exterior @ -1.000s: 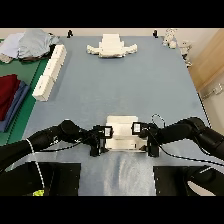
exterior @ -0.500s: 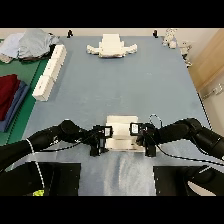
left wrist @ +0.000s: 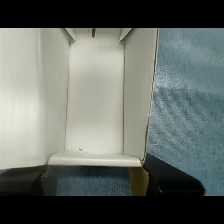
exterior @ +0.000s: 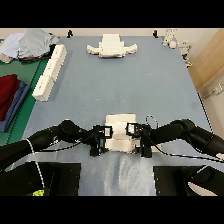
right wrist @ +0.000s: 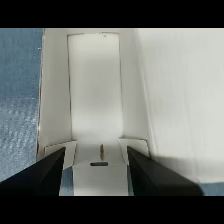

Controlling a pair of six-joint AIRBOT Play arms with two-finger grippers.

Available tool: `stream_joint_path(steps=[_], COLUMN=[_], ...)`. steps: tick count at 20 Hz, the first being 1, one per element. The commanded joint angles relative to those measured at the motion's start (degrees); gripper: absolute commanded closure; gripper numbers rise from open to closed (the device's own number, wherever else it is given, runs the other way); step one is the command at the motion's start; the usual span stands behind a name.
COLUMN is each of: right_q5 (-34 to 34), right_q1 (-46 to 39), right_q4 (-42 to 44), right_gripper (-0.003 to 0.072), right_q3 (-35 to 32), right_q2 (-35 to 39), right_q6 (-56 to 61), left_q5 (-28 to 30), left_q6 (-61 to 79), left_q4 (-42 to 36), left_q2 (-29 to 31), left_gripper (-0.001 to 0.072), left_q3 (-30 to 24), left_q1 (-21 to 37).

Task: Fold the box.

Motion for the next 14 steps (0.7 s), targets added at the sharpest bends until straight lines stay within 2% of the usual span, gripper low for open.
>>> stream_joint_path(steps=[1, 4, 6, 8, 9, 12, 14], right_q5=[-0.24, -1.99, -4.35, -8.28, -11.08, -16.39, -19.98], right_q1=[0.24, 0.22, 0.15, 0.13, 0.11, -2.08, -7.32], right_q4=[-0.5, -3.06, -8.98, -19.06, -23.32, -34.95, -40.28], right_gripper=[0.0059, 0.008, 0.0386, 0.0623, 0.0682, 0.0682, 0.0683], right_q3=[-0.02, 0.11, 1.03, 2.67, 3.61, 5.9, 6.03], right_q2=[-0.02, 1.33, 2.78, 4.07, 4.61, 7.08, 7.52], right_q6=[0.15, 5.64, 19.3, 37.24, 44.0, 67.3, 80.37], left_q5=[0.02, 0.02, 0.02, 0.02, 0.02, 0.02, 0.02], left_q6=[-0.04, -0.02, -0.02, -0.02, -0.02, -0.04, -0.02], left_q4=[-0.04, -0.04, -0.04, -0.04, -0.04, -0.04, -0.04], left_q2=[0.0, 0.0, 0.0, 0.0, 0.0, 0.0, 0.0], left_gripper=[0.0198, 0.0198, 0.0198, 0.0198, 0.0198, 0.0198, 0.0198], left_q3=[0.04, 0.04, 0.04, 0.04, 0.04, 0.04, 0.04], left_q1=[0.02, 0.02, 0.02, 0.02, 0.02, 0.04, 0.04])
